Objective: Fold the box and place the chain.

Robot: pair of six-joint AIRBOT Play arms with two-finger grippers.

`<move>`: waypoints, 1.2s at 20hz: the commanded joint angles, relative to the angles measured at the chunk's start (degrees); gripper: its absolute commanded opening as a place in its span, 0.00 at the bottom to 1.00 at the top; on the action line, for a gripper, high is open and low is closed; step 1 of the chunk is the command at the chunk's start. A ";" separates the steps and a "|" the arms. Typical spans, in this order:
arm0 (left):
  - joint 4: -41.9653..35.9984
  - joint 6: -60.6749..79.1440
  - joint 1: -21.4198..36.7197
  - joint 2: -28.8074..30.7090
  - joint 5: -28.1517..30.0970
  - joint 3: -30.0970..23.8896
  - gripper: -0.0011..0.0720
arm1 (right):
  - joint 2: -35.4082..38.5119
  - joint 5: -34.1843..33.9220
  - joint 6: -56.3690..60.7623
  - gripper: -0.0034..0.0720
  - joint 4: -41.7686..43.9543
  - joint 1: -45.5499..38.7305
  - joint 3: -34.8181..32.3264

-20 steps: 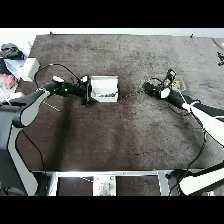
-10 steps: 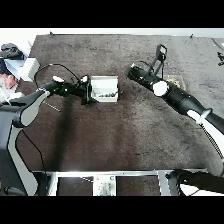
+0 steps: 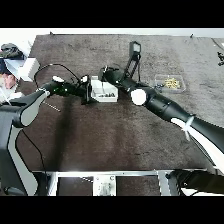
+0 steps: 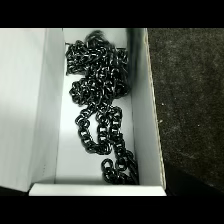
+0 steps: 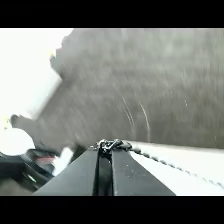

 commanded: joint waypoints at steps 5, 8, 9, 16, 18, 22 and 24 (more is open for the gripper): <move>0.00 0.00 -0.02 -0.02 0.02 0.02 0.57 | -4.17 12.02 0.04 0.42 -6.32 -6.49 -1.44; 0.00 0.02 -0.02 -0.02 0.02 0.02 0.57 | -0.20 13.44 0.07 0.42 -7.13 -14.93 -6.34; 0.00 0.02 -0.02 -0.02 0.02 0.02 0.57 | 1.49 13.46 0.09 0.42 -7.13 -18.27 -8.85; 0.00 0.00 -0.02 -0.02 0.00 0.02 0.57 | 1.73 12.22 4.00 0.56 -6.12 -36.50 -19.28; 0.00 0.00 -0.02 -0.02 0.00 0.02 0.57 | -0.76 7.61 4.00 0.52 -3.52 -36.92 -19.17; 0.00 0.02 -0.02 -0.02 0.02 0.02 0.57 | -7.93 5.64 3.98 0.52 -0.39 -34.88 -13.68; 0.00 0.00 -0.02 -0.02 0.00 0.02 0.57 | -12.04 5.68 4.02 0.52 0.66 -33.31 -9.29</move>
